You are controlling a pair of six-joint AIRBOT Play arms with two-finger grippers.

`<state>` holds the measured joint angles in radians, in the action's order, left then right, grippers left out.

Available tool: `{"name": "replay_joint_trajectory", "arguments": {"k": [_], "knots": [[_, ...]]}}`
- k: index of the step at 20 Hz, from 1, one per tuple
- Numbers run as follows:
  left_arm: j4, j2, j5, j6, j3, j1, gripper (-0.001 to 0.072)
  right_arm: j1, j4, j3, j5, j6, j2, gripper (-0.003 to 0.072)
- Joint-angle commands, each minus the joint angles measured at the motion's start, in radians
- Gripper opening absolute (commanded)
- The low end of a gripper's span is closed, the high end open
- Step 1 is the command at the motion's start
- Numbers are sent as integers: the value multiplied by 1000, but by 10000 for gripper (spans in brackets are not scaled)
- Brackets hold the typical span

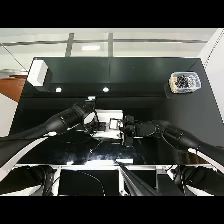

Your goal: Fold the box and place the chain.

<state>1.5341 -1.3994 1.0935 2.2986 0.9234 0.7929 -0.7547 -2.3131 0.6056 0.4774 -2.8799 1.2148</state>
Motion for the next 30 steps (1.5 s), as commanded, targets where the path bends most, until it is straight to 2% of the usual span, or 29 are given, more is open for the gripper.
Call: {"name": "replay_joint_trajectory", "arguments": {"k": [1, 2, 4, 5, 6, 7, 8, 12, 15, 16, 17, 20, 22, 24, 27, 30], "knots": [[1, 0, 2, -1, 1, 0, 25, 0, 3, 0, 0, 11, 0, 200], [1, 0, 2, -1, 1, 0, 25, -1, 3, 0, 0, 13, -1, 201], [1, 0, 3, -1, 1, 0, 25, 4, 11, 1, 0, 35, -2, 434], [2, 0, 4, -1, 1, 0, 25, 11, 30, 1, 6, 51, -9, 408], [2, 0, 6, -1, 1, 0, 25, 23, 50, 1, 25, 70, -23, 277], [2, 0, 8, -1, 1, 0, 26, 43, 69, 1, 56, 84, -48, 230], [2, 0, 8, -1, 1, 0, 25, 66, 82, 1, 93, 100, -78, 229], [2, 0, 11, -1, 1, 0, 25, 192, 97, 4, 377, 249, -253, 228], [2, 0, 8, -1, 1, 0, 25, 335, 124, 4, 519, 563, -306, 226], [2, 0, 9, -1, 1, 0, 26, 381, 159, 3, 546, 637, -306, 66], [1, 0, 9, -1, 1, 0, 25, 428, 206, 2, 569, 716, -306, 23], [1, 0, 11, -1, 1, 0, 25, 575, 307, -18, 545, 982, -306, 22], [1, 0, 11, -1, 1, 0, 25, 679, 284, -75, 473, 1108, -304, 22], [1, -1, 10, -1, 1, 0, 25, 739, 180, -146, 421, 1137, -280, 22], [2, -3, 10, -1, 1, 0, 25, 706, 36, -194, 412, 1124, -179, 22], [2, -3, 7, -1, 1, 0, 25, 602, -70, -192, 333, 1118, -75, 22]]}}
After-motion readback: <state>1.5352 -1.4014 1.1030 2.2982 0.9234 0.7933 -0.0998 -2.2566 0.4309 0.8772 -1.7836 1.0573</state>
